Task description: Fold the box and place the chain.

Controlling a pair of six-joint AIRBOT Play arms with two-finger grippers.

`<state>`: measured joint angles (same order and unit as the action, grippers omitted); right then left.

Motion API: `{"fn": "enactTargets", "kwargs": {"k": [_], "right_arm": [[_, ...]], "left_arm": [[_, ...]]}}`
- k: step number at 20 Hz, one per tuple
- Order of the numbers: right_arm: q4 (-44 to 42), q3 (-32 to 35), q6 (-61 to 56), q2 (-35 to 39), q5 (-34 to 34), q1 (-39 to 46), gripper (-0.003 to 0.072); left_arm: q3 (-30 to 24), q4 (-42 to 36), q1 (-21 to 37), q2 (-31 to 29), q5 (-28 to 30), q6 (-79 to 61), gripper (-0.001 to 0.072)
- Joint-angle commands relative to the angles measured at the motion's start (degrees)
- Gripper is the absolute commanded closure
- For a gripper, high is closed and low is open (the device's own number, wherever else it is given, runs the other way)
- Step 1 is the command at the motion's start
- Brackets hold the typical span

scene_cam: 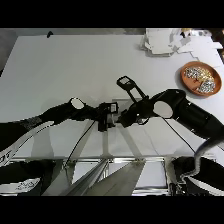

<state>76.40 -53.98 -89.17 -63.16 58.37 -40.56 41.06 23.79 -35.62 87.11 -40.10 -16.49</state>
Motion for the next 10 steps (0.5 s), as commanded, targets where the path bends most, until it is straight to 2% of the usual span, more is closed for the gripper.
{"fn": "enactTargets", "kwargs": {"k": [1,5,10], "right_arm": [[1.01,-4.63,2.27,3.08,6.75,6.08,0.0375],[5.44,-5.99,2.23,7.54,5.75,19.54,0.0393],[6.32,-3.82,2.95,1.44,6.75,32.92,0.039]], "left_arm": [[0.0,0.0,0.04,-0.04,0.0,-0.02,0.0438],[0.0,0.02,0.04,-0.04,0.0,-0.02,0.0438],[0.0,0.0,0.04,-0.04,0.0,-0.02,0.0438]]}}
